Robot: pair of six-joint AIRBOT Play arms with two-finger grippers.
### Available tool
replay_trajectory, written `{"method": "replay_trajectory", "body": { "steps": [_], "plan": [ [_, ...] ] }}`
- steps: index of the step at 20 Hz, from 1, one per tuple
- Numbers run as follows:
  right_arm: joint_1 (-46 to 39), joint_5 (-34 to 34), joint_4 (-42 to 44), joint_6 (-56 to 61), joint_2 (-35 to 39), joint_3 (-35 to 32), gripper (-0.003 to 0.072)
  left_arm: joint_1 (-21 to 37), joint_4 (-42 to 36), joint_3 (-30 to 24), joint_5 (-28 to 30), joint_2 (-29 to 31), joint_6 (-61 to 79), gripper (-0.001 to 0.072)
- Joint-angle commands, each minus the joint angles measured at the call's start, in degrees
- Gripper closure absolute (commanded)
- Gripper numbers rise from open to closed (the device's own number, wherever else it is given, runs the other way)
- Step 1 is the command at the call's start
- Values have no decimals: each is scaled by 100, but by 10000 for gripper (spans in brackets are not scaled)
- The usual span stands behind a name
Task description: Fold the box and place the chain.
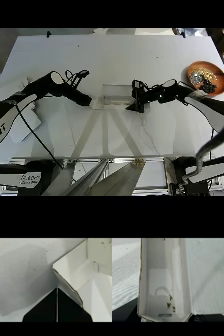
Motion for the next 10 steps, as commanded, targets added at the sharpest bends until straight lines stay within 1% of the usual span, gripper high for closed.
{"method": "replay_trajectory", "body": {
  "steps": [1, 7, 10],
  "plan": [
    [0, 0, 0, 2, -4, 0, 184, -15, -581, 2, -79, -79, 282, 701],
    [0, 0, 0, 2, -4, 2, 184, 144, -748, 2, -92, 258, 391, 700],
    [0, 0, 0, 2, -4, 2, 184, 164, -1023, 2, -214, 275, 570, 700]
  ]
}}
